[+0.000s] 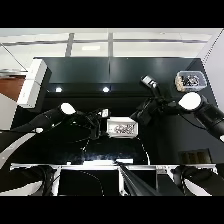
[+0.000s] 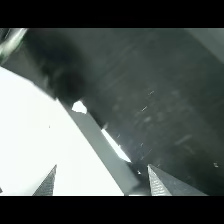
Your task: Fold the box and place the chain.
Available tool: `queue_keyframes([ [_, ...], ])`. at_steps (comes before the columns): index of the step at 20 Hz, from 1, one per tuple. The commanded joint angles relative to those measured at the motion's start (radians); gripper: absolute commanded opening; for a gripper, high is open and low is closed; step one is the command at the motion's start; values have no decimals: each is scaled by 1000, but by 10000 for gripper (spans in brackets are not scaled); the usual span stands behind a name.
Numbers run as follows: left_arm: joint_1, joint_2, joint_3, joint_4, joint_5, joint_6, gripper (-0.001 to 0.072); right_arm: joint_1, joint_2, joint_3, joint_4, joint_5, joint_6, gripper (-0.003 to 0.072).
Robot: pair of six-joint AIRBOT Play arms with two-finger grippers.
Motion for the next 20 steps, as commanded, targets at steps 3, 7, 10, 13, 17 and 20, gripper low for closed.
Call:
queue_keyframes([
  [3, -12, 0, 1, 19, -1, 0, 370, 10, -11, -3, -35, 145, -177, 710],
  [7, -18, -1, 1, 29, 0, 0, 370, 13, -11, -31, -36, 138, -202, 710],
  [10, -17, -1, 1, 29, 0, 0, 371, 40, -11, -41, -36, 138, -211, 710],
  [13, -18, -1, 1, 29, 0, 0, 370, 61, -11, -41, -31, 145, -210, 710],
  [17, -17, -1, 1, 29, 0, 0, 371, 60, -11, -40, -18, 179, -209, 710],
  [20, -17, -1, 1, 29, 0, 0, 370, 61, -11, -41, -19, 145, -209, 709],
])
